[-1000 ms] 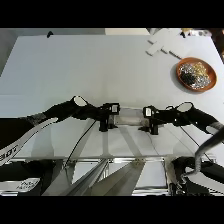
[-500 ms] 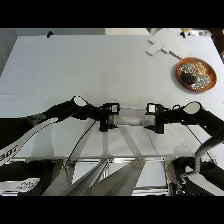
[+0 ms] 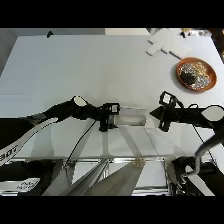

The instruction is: Fold the box and place the chain.

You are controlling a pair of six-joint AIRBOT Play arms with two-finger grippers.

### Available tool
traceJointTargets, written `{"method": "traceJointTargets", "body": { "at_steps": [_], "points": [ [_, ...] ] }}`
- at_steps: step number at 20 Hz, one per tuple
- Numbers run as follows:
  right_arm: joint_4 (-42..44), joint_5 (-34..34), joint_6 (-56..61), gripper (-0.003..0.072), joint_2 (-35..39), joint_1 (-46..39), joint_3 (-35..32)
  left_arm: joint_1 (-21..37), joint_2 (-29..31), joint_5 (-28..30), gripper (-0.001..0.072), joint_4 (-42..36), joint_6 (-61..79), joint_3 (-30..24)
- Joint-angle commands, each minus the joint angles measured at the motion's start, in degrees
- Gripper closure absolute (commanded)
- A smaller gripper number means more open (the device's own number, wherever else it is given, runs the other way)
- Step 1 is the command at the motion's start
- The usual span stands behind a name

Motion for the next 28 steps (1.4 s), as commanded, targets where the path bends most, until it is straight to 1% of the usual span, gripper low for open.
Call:
{"method": "traceJointTargets", "body": {
  "at_steps": [1, 3, 6, 8, 9, 11, 15, 17, 20, 22, 25, 28],
  "points": [
    [9.6, -1.38, 2.14, 0.0669, 1.33, 3.63, 0.04, 0.02, 0.0, 0.02, 0.0374, 0.0, 0.02, -0.02],
    [10.95, -5.95, 2.12, 0.0671, 0.81, 8.81, 0.04, 0.02, 0.0, 0.02, 0.0373, 0.0, 0.02, -0.02],
    [11.93, -17.88, 2.43, 0.0672, -2.47, 17.33, 0.04, 0.04, 0.0, 0.02, 0.0374, 0.0, 0.02, -0.02],
    [13.84, -23.89, 2.86, 0.0671, -6.91, 19.58, 0.04, 0.04, 0.0, 0.02, 0.0374, 0.0, 0.02, -0.02],
    [15.23, -26.4, 3.23, 0.067, -9.51, 19.63, 0.07, 0.02, 0.0, 0.02, 0.0374, 0.0, 0.02, -0.02],
    [15.43, -30.62, 7.61, 0.067, -13.18, 18.82, 0.35, 0.02, 0.0, 0.0, 0.0374, 0.0, 0.02, -0.02],
    [14.75, -27.61, 9.07, 0.067, -14.8, 14.08, 2.38, 0.02, 0.0, 0.02, 0.0374, 0.0, 0.04, -0.02],
    [11.67, -24.02, 10.38, 0.067, -16.11, 12.37, 2.38, 0.04, 0.0, 0.02, 0.0374, 0.0, 0.02, -0.02],
    [5.7, -18.86, 11.96, 0.067, -18.18, 12.09, 2.38, 0.04, 0.0, 0.02, 0.0374, 0.0, 0.04, -0.02],
    [5.22, -16.65, 11.96, 0.067, -18.16, 12.09, 2.38, 0.02, 0.0, 0.02, 0.0374, 0.0, 0.02, -0.02],
    [4.79, -15.37, 11.87, 0.0671, -18.14, 12.09, 2.64, 0.02, 0.0, 0.02, 0.0374, 0.0, 0.02, -0.02],
    [4.55, -11.8, 12.09, 0.067, -16.22, 12.07, 5.84, 0.02, 0.0, 0.02, 0.0374, 0.0, 0.02, -0.02]
  ]
}}
